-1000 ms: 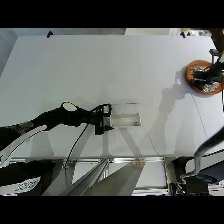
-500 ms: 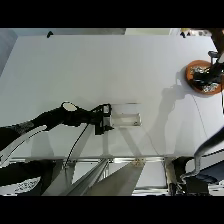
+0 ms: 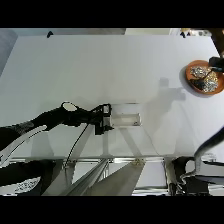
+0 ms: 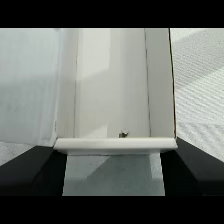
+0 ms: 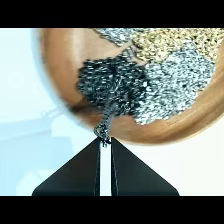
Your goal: Fold the box and place the chain.
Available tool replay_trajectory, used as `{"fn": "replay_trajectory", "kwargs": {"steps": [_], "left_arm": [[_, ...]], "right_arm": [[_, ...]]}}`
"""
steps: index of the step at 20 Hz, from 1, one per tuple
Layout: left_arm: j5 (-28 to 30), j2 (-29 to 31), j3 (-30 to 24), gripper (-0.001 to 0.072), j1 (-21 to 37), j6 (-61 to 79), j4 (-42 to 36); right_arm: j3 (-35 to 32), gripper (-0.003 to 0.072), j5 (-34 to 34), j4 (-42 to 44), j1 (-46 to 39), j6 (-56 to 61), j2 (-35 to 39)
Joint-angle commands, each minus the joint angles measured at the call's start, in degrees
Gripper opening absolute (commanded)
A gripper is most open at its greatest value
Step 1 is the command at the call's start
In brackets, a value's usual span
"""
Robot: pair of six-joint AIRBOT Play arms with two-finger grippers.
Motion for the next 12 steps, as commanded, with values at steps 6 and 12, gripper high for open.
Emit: {"fn": "replay_trajectory", "kwargs": {"steps": [6, 12], "left_arm": [[0.0, 0.0, 0.0, 0.0134, 0.0, 0.0, 0.0], [0.0, 0.0, 0.0, 0.0134, 0.0, 0.0, 0.0]], "right_arm": [[0.0, 0.0018, 14.8, 19.2, 7.1, -5.2, 14.3], [0.0, 0.0018, 15.9, 18.8, 26.6, -2.0, 20.1]]}}
